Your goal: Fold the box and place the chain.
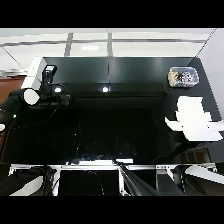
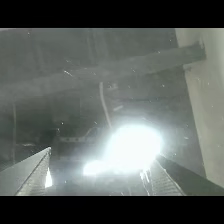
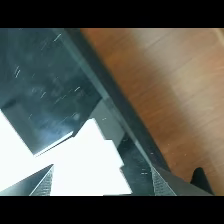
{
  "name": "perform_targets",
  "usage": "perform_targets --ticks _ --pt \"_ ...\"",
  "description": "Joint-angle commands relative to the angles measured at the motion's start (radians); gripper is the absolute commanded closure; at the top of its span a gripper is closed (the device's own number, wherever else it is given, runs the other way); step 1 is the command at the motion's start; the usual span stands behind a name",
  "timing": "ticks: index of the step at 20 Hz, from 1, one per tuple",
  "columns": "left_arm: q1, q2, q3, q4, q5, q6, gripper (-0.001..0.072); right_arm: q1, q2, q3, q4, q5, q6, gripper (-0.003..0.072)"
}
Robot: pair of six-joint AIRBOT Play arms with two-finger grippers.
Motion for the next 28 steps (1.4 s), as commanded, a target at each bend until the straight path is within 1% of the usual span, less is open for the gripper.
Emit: perform_targets --ticks 1,3,4,5,6,7,9,10,11,14,15,16,18,20,24,26,28 --pt "-0.011 -0.001 0.0 -0.008 -0.006 0.0 0.0005 0.033 -0.068 0.039 0.018 0.085 -0.145 -0.0026" --pt "-0.021 -0.001 0.0 -0.008 -0.005 0.0 0.0005 0.049 -0.121 0.091 0.017 0.163 -0.143 -0.0025" --pt "-0.023 -0.001 0.0 -0.008 -0.005 0.0 0.0005 0.052 -0.132 0.107 0.017 0.176 -0.143 -0.0025" --pt "-0.023 -0.001 0.0 -0.008 -0.007 0.0 0.0005 0.054 -0.133 0.113 0.019 0.177 -0.143 0.0023" --pt "-0.023 -0.001 0.0 -0.008 -0.009 0.0 0.0005 0.053 -0.133 0.119 0.019 0.182 -0.143 0.0169" --pt "-0.023 -0.001 0.0 -0.008 -0.009 0.0 0.0005 0.053 -0.133 0.122 0.018 0.187 -0.143 0.0258" --pt "-0.023 -0.001 0.0 -0.008 -0.014 0.0 0.0005 0.054 -0.133 0.122 0.018 0.203 -0.143 0.046" --pt "-0.023 -0.001 0.0 -0.008 -0.02 0.0 0.0005 0.054 -0.132 0.122 0.027 0.226 -0.143 0.0587" --pt "-0.023 -0.001 0.0 -0.008 -0.028 0.0 0.0005 0.054 -0.131 0.122 0.045 0.261 -0.143 0.063" --pt "-0.023 -0.001 0.0 -0.008 -0.03 0.0 0.0005 0.056 -0.109 0.122 0.183 0.37 -0.141 0.0633" --pt "-0.023 -0.001 0.0 -0.008 -0.027 0.0 0.0005 0.066 -0.09 0.119 0.232 0.395 -0.134 0.0671" --pt "-0.023 -0.001 0.0 -0.008 -0.025 0.0 0.0005 0.08 -0.063 0.108 0.276 0.404 -0.126 0.0671" --pt "-0.022 -0.001 0.0 -0.01 -0.031 0.0 0.0006 0.125 0.016 0.044 0.377 0.389 -0.121 0.0671" --pt "-0.022 -0.001 0.0 -0.033 -0.031 0.0 0.0006 0.198 0.109 -0.065 0.47 0.362 -0.135 0.0671" --pt "-0.022 -0.001 0.0 -0.063 -0.039 0.0 0.0006 0.379 0.377 -0.356 0.596 0.14 -0.131 0.0673" --pt "-0.023 -0.001 -0.005 -0.15 -0.029 0.0 0.0006 0.48 0.521 -0.523 0.721 -0.005 -0.119 0.0673" --pt "-0.039 -0.007 -0.008 -0.244 -0.019 0.001 0.0006 0.611 0.622 -0.672 0.879 -0.138 -0.113 0.0673"
